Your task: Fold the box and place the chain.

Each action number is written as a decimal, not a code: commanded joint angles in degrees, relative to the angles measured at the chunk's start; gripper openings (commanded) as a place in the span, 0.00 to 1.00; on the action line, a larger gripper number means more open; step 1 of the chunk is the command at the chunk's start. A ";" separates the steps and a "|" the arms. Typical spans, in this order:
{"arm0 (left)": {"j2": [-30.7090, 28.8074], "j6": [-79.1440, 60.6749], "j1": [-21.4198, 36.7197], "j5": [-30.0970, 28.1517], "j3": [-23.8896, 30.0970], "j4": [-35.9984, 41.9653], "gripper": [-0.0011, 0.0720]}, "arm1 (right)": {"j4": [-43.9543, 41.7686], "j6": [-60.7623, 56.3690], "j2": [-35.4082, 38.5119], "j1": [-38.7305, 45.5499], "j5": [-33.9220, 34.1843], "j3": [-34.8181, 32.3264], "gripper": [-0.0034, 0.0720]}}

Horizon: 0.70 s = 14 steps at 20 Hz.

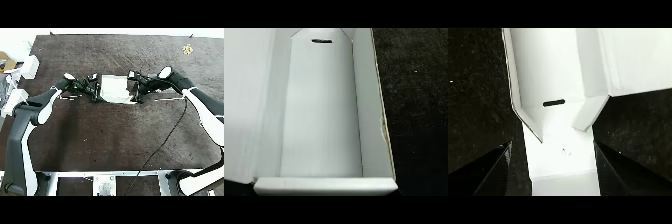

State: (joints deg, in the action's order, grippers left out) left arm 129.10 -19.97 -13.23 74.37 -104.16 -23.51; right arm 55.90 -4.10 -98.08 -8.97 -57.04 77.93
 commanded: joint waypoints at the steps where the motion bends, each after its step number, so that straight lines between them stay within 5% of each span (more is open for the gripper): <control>1: 0.00 0.00 0.07 -0.02 0.00 -0.02 0.49 | -3.32 3.28 -0.52 -0.35 2.58 -0.92 0.80; 2: 0.00 0.00 0.07 -0.02 0.00 -0.02 0.49 | -3.52 3.78 -0.52 -0.35 3.34 -0.92 0.72; 5: 0.00 0.00 0.07 -0.02 0.00 -0.02 0.49 | -4.74 4.59 -1.33 -0.37 3.93 -0.92 0.70; 9: 0.00 0.00 0.07 -0.02 0.00 -0.02 0.49 | -7.96 6.32 -2.12 -0.37 3.91 -0.92 0.39; 14: 0.00 0.00 0.07 0.00 0.00 -0.02 0.49 | -14.88 8.90 -2.97 -0.37 3.50 -0.90 0.38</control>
